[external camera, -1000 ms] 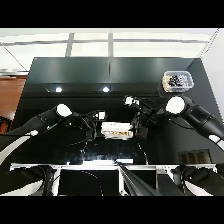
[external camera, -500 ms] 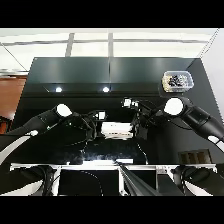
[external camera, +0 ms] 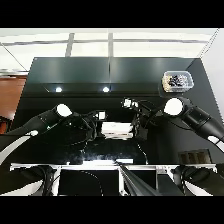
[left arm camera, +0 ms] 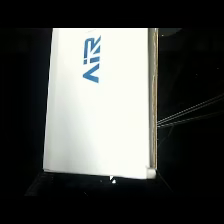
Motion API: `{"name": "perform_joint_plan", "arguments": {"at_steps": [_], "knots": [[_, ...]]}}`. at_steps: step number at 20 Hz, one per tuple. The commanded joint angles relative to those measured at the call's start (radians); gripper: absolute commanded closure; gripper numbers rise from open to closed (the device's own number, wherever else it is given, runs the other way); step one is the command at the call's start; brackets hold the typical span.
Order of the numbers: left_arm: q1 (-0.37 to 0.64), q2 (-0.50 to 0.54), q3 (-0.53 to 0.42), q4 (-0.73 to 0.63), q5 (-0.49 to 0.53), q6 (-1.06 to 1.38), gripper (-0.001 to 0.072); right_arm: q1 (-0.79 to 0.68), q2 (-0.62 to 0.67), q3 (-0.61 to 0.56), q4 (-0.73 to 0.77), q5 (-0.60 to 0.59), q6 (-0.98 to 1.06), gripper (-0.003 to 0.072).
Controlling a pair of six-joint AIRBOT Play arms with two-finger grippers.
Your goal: Fold the box and place the chain.
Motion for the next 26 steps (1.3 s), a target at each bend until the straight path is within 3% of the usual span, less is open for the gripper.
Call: {"name": "perform_joint_plan", "arguments": {"at_steps": [1, 15, 22, 23, 24, 25, 26], "knots": [[-0.001, -0.001, 0.001, 0.0, -0.001, 0.001, 0.024, 0.001, -0.001, -0.008, -0.001, 0.008, 0.0, 0.0359], [-0.001, -0.001, 0.001, 0.0, -0.001, 0.001, 0.024, 0.0, -0.023, -0.006, -0.001, 0.005, 0.013, 0.0361], [-0.001, -0.001, 0.001, 0.001, -0.001, 0.001, 0.024, -0.081, 0.085, 0.043, -0.001, 0.096, 0.269, 0.0362], [-0.001, -0.001, 0.001, 0.0, -0.001, 0.001, 0.024, -0.102, 0.09, 0.042, 0.008, 0.129, 0.373, 0.0411], [-0.001, -0.001, 0.001, 0.0, -0.001, 0.001, 0.024, -0.119, 0.089, 0.032, 0.042, 0.162, 0.436, 0.0606], [-0.001, -0.001, 0.001, 0.001, 0.0, 0.001, 0.024, -0.133, 0.089, 0.005, 0.126, 0.182, 0.439, 0.0676], [-0.001, -0.001, 0.001, 0.0, 0.0, 0.001, 0.024, -0.136, 0.089, -0.029, 0.221, 0.174, 0.428, 0.0678]]}}
